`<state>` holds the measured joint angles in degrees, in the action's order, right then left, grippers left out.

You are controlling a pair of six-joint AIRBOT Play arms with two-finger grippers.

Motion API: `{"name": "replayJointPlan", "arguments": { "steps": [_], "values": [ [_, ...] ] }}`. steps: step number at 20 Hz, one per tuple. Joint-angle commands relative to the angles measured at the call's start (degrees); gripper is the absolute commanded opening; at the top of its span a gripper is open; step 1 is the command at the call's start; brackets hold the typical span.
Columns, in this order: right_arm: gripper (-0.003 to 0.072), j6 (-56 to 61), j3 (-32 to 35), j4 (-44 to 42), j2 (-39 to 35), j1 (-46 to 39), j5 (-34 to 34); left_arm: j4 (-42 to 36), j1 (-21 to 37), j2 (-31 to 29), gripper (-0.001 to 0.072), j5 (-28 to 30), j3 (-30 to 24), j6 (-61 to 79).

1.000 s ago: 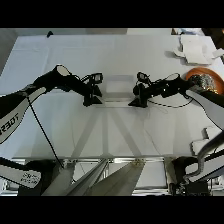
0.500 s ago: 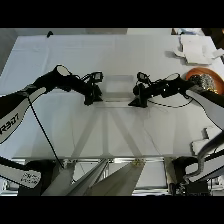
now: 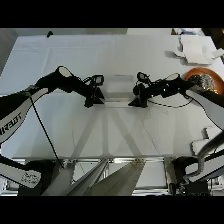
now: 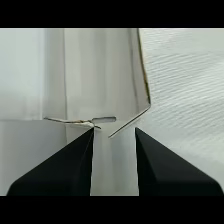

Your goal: Fold the box and place the chain.

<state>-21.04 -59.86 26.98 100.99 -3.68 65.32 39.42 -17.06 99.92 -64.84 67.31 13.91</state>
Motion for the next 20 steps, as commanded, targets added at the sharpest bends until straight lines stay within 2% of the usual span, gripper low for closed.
{"name": "replayJointPlan", "arguments": {
  "steps": [1,2,3,4,5,15,19,20],
  "values": [
    [0.052,0.0,-0.1,0.0,0.0,0.0,0.0,-0.7,-0.5,0.4,0.0273,0.7,0.0,2.7],
    [0.052,0.0,-0.1,0.0,0.0,0.0,0.0,-1.5,-0.5,0.4,0.0271,1.5,0.0,2.7],
    [0.052,0.0,-0.1,0.0,0.0,0.0,0.0,-2.0,-0.5,0.4,0.0237,2.3,0.0,2.7],
    [0.052,0.0,-0.1,0.0,0.0,0.0,0.0,-2.2,-0.5,0.4,0.0167,2.8,0.0,2.8],
    [0.052,0.0,-0.1,0.0,0.0,0.0,0.0,-2.1,-0.5,0.4,0.0154,2.9,0.0,2.8],
    [0.052,0.0,-0.1,0.0,0.0,0.0,0.0,-5.4,-0.5,0.4,0.014,2.9,0.0,2.6],
    [0.052,0.0,-0.1,0.0,0.0,0.0,0.0,-6.4,-0.5,0.4,0.0165,2.5,0.0,2.6],
    [0.052,0.0,-0.1,0.0,0.0,0.0,0.0,-6.5,-0.5,0.4,0.0198,2.4,0.0,2.6]
  ]
}}
